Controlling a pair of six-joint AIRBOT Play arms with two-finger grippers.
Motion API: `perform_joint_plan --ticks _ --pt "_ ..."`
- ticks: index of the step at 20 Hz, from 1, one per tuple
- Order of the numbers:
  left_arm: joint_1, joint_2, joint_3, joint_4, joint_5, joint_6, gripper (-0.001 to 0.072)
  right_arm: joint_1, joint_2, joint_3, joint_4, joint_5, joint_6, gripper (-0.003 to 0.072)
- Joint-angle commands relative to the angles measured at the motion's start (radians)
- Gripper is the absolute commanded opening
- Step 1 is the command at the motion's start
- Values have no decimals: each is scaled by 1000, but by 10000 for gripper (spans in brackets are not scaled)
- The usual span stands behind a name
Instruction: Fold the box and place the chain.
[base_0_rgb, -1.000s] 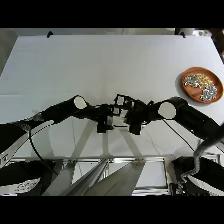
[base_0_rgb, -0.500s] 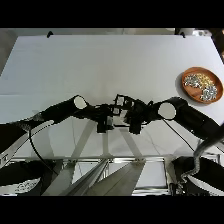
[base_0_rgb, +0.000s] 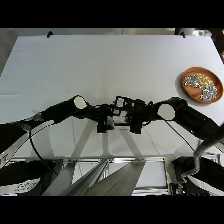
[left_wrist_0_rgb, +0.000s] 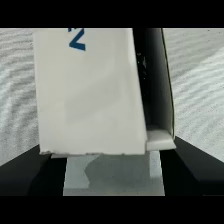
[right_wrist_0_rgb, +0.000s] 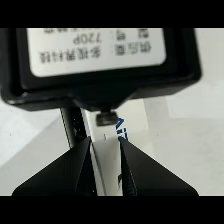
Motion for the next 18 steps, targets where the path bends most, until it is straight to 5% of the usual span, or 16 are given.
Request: perform_joint_plan --ticks 1,18 --pt "-1 1 0 1 0 0 252 0 0 0 31 42 -1 177" --pt "-1 1 0 1 -1 0 252 37 0 -99 80 -2 -41 185"
